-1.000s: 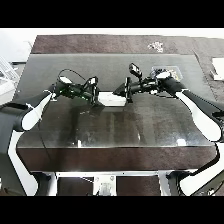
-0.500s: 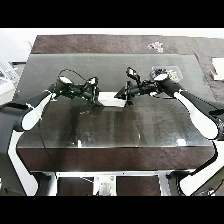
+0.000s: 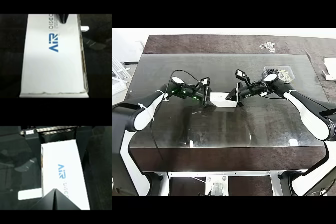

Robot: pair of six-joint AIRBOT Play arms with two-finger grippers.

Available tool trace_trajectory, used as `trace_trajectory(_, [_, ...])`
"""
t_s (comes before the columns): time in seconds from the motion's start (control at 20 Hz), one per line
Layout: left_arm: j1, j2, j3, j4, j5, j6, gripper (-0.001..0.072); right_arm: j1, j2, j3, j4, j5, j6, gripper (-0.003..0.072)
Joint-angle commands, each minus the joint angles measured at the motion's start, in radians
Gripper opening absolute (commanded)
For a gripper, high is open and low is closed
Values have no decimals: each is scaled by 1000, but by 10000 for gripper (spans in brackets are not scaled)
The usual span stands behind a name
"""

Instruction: Fold the box and place the chain.

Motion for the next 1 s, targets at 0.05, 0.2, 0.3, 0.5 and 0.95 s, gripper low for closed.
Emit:
trace_trajectory(0.05, [1, 1, 0, -3, 2, 0, 487, 0, 96, 2, 46, -1, 5, 13])
trace_trajectory(0.2, [1, 1, 0, -3, 2, 0, 487, -3, 235, 1, 44, -62, 75, 13])
trace_trajectory(0.3, [1, 1, 0, -3, 3, 0, 487, -21, 316, 1, 38, -73, 148, 13])
trace_trajectory(0.5, [1, 1, 0, -3, 2, 0, 487, -88, 457, -49, -29, -73, 317, 13])
trace_trajectory(0.95, [1, 1, 0, -60, 29, 0, 487, -166, 673, -356, -25, -140, 371, 13])
